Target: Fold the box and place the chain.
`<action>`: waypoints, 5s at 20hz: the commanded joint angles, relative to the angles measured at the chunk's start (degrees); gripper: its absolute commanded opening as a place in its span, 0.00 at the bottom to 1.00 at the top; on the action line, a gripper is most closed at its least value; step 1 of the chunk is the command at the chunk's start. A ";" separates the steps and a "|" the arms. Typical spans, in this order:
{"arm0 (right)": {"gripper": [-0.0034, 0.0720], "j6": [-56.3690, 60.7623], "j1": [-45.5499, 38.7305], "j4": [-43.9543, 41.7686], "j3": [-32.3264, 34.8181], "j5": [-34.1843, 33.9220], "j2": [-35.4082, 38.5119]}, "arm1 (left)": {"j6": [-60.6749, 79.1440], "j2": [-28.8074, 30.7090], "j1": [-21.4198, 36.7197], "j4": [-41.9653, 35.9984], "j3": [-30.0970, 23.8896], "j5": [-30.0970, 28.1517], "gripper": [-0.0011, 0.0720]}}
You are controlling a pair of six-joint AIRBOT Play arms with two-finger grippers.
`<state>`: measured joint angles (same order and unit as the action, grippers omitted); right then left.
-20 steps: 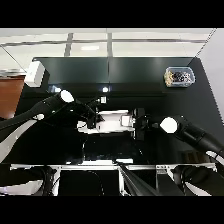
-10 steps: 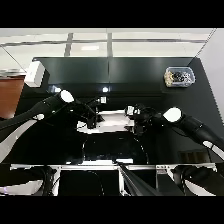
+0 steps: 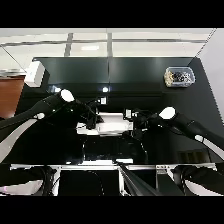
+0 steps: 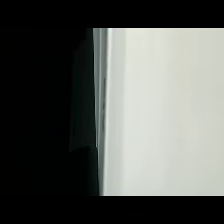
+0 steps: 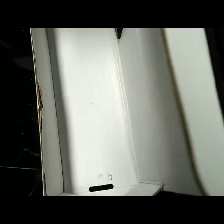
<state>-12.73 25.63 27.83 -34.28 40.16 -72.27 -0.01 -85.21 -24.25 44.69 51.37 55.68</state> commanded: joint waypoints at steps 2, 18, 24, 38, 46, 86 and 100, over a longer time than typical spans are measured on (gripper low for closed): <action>0.99 -2.16 0.20 -0.11 -0.04 -0.26 -2.32 | -0.15 -0.11 0.00 -0.13 0.07 0.26 0.05; 0.99 0.85 2.82 3.78 -0.35 -3.39 -3.23 | -0.17 -0.11 0.00 -0.13 0.07 0.26 0.05; 0.65 0.83 2.82 3.78 -0.35 -3.30 -3.23 | -0.44 -0.09 0.13 -0.13 0.07 0.76 0.06; 0.65 0.83 2.82 3.78 -0.35 -3.37 -3.23 | -42.38 20.94 8.79 16.15 -0.17 20.98 0.05; 0.50 0.81 2.82 3.91 -0.35 -3.28 -3.23 | -34.27 19.45 5.38 -22.60 -15.30 -1.14 0.05; 0.35 0.70 2.82 3.89 -0.35 -3.10 -3.23 | 18.64 23.45 6.36 -4.85 -23.50 -10.56 0.99; 0.35 0.70 2.82 3.89 -0.35 -3.10 -3.23 | 19.32 19.89 4.24 -14.56 -23.47 -9.38 0.38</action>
<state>-12.03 28.45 31.73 -34.59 37.04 -75.48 19.11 -65.19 -19.97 33.65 27.92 46.65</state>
